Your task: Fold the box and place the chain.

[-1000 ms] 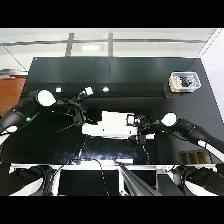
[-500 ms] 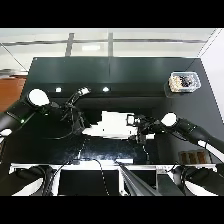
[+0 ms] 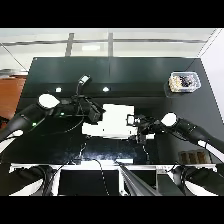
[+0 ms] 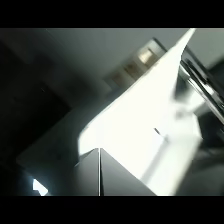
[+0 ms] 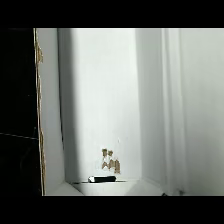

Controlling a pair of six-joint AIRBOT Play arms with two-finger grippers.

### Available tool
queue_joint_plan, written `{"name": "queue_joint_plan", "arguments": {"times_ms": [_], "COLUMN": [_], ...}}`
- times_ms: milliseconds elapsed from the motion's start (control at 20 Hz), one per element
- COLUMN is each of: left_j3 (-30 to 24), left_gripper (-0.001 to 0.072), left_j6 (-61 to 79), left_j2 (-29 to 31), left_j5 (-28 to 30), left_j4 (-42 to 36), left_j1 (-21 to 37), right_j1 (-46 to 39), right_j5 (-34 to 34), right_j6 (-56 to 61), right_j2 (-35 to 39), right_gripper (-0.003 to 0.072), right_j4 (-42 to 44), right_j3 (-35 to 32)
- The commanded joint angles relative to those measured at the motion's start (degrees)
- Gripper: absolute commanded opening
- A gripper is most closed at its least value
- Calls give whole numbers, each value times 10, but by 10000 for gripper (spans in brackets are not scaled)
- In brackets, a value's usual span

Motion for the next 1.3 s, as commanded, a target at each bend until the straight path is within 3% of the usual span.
{"name": "queue_joint_plan", "arguments": {"times_ms": [0, 400, 550, 750, 900, 1000, 1100, 1250], "left_j3": [-1, -1, 15, 61, 71, 71, 68, 42], "left_gripper": [30, 30, 30, 30, 59, 317, 720, 720], "left_j6": [15, 14, 14, -37, -38, -38, -35, 92], "left_j2": [-38, -92, -91, -62, -12, 8, 8, 5], "left_j5": [58, 36, -12, -83, -132, -174, -220, -288], "left_j4": [-15, -8, 58, 158, 166, 179, 195, 267], "left_j1": [-24, -24, -16, 35, 91, 127, 154, 151], "right_j1": [0, 0, 0, 0, 0, 0, 0, 0], "right_j5": [-2, -2, -2, -1, -2, -2, -2, -2], "right_j6": [0, 0, 0, 0, 0, 0, 0, 0], "right_j2": [0, 0, 0, 0, 0, 0, 0, 0], "right_gripper": [293, 292, 293, 292, 293, 293, 293, 293], "right_j4": [0, 0, 0, 0, 0, 0, 0, 0], "right_j3": [0, 0, 0, 0, 0, 0, 0, 0]}}
